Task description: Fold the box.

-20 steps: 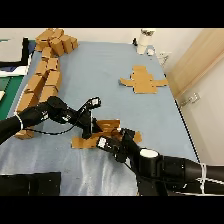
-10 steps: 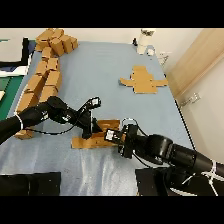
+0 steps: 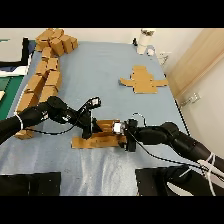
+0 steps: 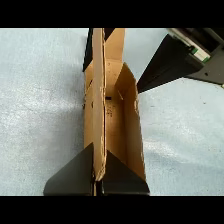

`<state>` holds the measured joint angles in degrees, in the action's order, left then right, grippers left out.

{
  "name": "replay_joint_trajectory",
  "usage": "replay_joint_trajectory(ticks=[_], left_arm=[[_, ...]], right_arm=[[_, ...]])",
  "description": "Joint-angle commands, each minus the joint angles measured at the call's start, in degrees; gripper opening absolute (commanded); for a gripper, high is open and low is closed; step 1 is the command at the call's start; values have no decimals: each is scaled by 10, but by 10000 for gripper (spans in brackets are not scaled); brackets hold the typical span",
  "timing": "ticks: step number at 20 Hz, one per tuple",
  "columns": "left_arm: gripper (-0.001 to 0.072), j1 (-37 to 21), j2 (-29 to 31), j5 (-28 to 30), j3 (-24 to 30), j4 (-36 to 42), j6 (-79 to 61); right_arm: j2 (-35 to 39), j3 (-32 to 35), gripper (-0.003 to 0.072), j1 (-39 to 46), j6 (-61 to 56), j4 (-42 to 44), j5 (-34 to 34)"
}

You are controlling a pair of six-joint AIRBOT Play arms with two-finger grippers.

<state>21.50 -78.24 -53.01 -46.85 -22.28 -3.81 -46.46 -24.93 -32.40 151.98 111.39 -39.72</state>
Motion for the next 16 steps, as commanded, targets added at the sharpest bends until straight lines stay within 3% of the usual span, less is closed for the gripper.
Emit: replay_joint_trajectory(ticks=[1, 5, 16], left_arm=[[13, 0, 0, 0, 0, 0, 0], [13, 0, 0, 0, 0, 0, 0], [13, 0, 0, 0, 0, 0, 0]], right_arm=[[-41, -1, 720, 31, 119, 102, -17], [-81, -2, 720, 31, 122, 108, -9], [-76, -2, 720, 31, 120, 99, 3]])
